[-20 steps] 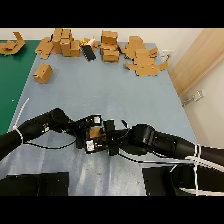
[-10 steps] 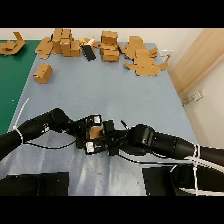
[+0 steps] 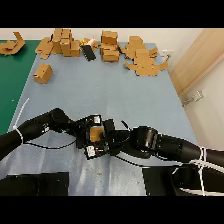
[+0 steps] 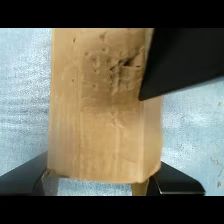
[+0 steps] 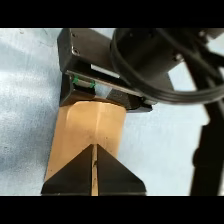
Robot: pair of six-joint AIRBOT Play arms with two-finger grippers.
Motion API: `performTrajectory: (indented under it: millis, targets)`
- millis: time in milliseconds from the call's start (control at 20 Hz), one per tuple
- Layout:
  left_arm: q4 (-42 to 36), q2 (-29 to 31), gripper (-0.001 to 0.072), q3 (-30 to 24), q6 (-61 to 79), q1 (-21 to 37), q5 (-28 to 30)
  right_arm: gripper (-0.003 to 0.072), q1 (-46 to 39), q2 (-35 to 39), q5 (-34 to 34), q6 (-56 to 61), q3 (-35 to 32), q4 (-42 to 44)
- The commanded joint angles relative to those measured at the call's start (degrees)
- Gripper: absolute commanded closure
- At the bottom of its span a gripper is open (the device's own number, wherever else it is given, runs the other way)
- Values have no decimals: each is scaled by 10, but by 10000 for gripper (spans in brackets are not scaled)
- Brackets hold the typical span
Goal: Fold the box.
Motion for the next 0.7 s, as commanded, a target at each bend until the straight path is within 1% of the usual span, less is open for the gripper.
performTrajectory:
  millis: [0, 150, 300, 400, 450, 500, 550, 600, 650]
  targets:
    - [0, 0, 300, 0, 0, 0, 0, 639, 3, 10, -4, 0, 0, -8]
    - [0, 0, 300, 0, 0, 0, 0, 639, 3, 9, -3, 0, 0, -9]
    - [0, 0, 300, 0, 0, 0, 0, 640, 2, 8, 0, 2, 0, -49]
    - [0, 0, 300, 0, 0, 0, 0, 640, 2, 7, 3, 6, 0, -57]
    - [0, 0, 299, 0, 0, 0, 0, 609, 3, 8, 3, 6, 0, -56]
    - [0, 0, 299, 0, 0, 0, 0, 482, 6, 9, 3, 6, 0, -47]
    - [0, 0, 300, 0, 0, 0, 0, 374, 11, 13, 1, 6, 0, -36]
    - [0, 0, 300, 0, 0, 0, 0, 310, 17, 19, -5, 6, 0, -21]
    - [0, 0, 300, 0, 0, 0, 0, 302, 23, 25, -13, 6, 0, -7]
